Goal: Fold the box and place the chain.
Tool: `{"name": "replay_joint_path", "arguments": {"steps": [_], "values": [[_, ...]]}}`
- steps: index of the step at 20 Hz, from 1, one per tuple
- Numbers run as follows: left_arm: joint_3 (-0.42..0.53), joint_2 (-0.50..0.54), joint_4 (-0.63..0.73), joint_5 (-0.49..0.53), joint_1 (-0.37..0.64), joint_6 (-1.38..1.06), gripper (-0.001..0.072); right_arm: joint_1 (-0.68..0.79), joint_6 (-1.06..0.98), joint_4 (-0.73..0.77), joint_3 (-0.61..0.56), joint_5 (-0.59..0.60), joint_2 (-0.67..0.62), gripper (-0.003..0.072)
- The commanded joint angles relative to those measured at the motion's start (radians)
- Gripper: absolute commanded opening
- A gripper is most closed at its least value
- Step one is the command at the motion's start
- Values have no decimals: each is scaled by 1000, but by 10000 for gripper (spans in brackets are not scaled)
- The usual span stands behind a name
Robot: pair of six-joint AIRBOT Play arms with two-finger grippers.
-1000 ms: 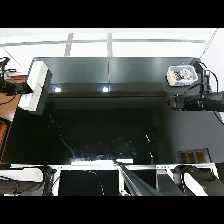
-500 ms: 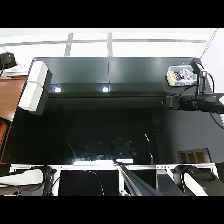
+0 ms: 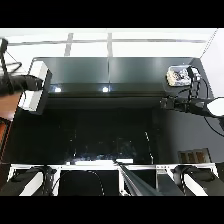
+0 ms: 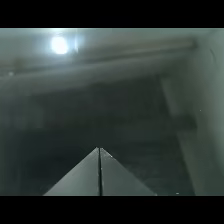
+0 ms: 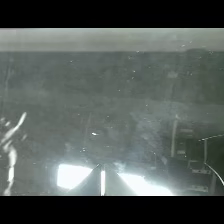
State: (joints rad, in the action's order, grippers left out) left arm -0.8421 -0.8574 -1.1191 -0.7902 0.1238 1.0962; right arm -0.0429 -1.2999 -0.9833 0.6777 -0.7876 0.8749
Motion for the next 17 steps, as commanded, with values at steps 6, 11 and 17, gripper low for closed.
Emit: {"name": "replay_joint_path", "arguments": {"steps": [6,11,17], "values": [[239,149,2,180,-18,-19,26,-3,-2,-4,-6,18,0,17],[239,147,2,180,-18,-19,27,-3,-1,-4,-6,18,0,17],[239,147,2,180,-18,-18,26,-3,-1,-4,-6,18,0,17]]}}
